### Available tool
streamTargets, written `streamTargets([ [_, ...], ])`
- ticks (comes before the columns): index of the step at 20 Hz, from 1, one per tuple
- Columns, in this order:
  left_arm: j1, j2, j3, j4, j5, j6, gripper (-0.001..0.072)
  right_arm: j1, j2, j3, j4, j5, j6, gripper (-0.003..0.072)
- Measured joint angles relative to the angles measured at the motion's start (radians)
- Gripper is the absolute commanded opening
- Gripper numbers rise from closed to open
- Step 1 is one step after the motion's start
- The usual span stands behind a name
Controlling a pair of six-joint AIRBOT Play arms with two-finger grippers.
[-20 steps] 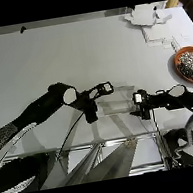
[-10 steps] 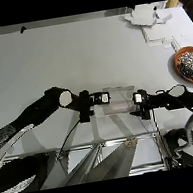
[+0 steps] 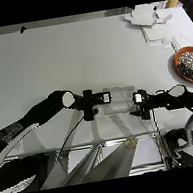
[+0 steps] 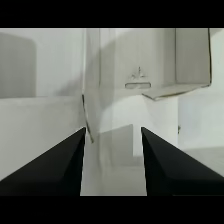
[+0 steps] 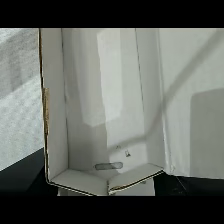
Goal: Fold the box and place the chain.
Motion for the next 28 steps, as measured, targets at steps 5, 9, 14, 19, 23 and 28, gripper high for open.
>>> streamTargets([
  [5, -0.031, -0.021, 0.0, -0.053, 0.003, 0.03, 0.031, 0.0, 0.0, 0.0, 0.0, 0.0, 0.0, 0.0454],
  [9, -0.04, -0.025, 0.0, -0.1, 0.002, 0.1, 0.0129, 0.0, 0.0, 0.0, 0.0, 0.0, 0.0, 0.0454],
  [14, -0.043, -0.031, 0.0, -0.169, 0.005, 0.179, 0.013, 0.0, 0.0, 0.0, 0.0, 0.0, 0.0, 0.0454],
  [19, -0.063, -0.039, -0.001, -0.225, 0.031, 0.21, 0.0165, 0.0, 0.0, 0.0, 0.0, 0.0, 0.0, 0.0454],
  [23, -0.08, -0.048, 0.0, -0.268, 0.046, 0.24, 0.0503, 0.0, 0.0, 0.0, -0.003, 0.003, -0.003, 0.0454],
  [28, -0.085, -0.045, -0.001, -0.271, 0.047, 0.199, 0.0447, 0.0, 0.0, 0.0, -0.003, 0.003, -0.002, 0.0454],
])
